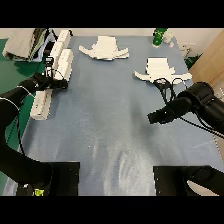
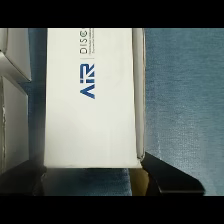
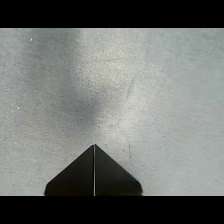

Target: Fold the box.

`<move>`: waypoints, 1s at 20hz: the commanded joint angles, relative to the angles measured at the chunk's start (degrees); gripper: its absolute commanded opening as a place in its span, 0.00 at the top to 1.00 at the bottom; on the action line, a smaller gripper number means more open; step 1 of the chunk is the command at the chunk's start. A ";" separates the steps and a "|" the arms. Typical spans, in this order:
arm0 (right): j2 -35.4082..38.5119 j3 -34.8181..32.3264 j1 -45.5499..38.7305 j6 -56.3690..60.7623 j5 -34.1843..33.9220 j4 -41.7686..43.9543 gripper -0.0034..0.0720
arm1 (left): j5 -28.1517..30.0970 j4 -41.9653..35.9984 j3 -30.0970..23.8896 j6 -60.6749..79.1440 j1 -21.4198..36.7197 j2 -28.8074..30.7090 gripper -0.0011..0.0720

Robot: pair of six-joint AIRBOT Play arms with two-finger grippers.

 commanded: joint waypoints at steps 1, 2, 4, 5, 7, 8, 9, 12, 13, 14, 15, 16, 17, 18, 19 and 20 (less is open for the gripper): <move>-0.04 0.07 -0.02 0.02 0.02 0.02 0.95 | 0.02 0.00 0.07 0.00 0.07 -0.04 0.37; -0.04 0.07 -0.02 0.02 0.02 0.02 0.95 | -0.02 0.02 0.07 0.00 0.07 -0.04 0.37; -0.04 0.07 -0.02 0.02 0.02 0.02 0.95 | -0.20 0.00 0.04 0.00 0.07 -0.04 0.37; -0.04 0.07 -0.02 0.02 0.02 0.02 0.95 | -0.59 0.00 0.07 0.00 0.07 -0.04 0.37; -0.04 0.07 -0.02 0.02 0.02 0.02 0.95 | -1.88 0.00 0.07 0.00 0.07 -0.04 0.37; -0.04 0.07 -0.02 0.02 0.02 0.02 0.95 | -2.32 0.00 0.04 0.00 0.07 -0.13 0.37; -0.04 0.07 -0.02 0.02 0.00 0.02 0.95 | -2.38 0.02 0.07 0.00 0.07 -0.28 0.37; -0.04 0.07 -0.02 0.04 0.02 0.02 0.95 | -2.69 0.04 0.07 0.00 0.07 -0.76 0.37; -0.04 0.07 -0.02 0.02 0.00 0.02 0.95 | -2.86 0.04 0.07 0.00 0.09 -0.76 0.37; -0.04 0.07 -0.02 0.02 0.02 0.02 0.95 | -3.15 0.04 0.07 0.00 0.07 -0.76 0.37; -0.04 0.07 -0.02 0.02 0.00 0.02 0.95 | -3.23 0.04 0.07 0.00 0.07 -0.81 0.36; -0.04 0.07 -0.02 0.04 0.02 0.02 0.95 | -3.26 0.04 0.07 0.02 0.07 -0.81 0.26; -0.04 0.07 -0.02 0.02 0.00 0.02 0.95 | -3.10 0.04 0.07 0.00 0.07 -0.81 0.13; -0.04 0.07 -0.02 0.02 0.02 0.02 0.95 | -3.13 0.04 0.07 0.02 0.11 -0.81 0.10; -0.04 0.07 -0.02 0.02 0.02 0.02 0.95 | -3.10 0.04 0.07 0.00 0.13 -0.81 0.10; -0.04 0.07 -0.02 0.02 0.02 0.02 0.95 | -3.13 0.04 0.07 0.00 0.17 -0.81 0.10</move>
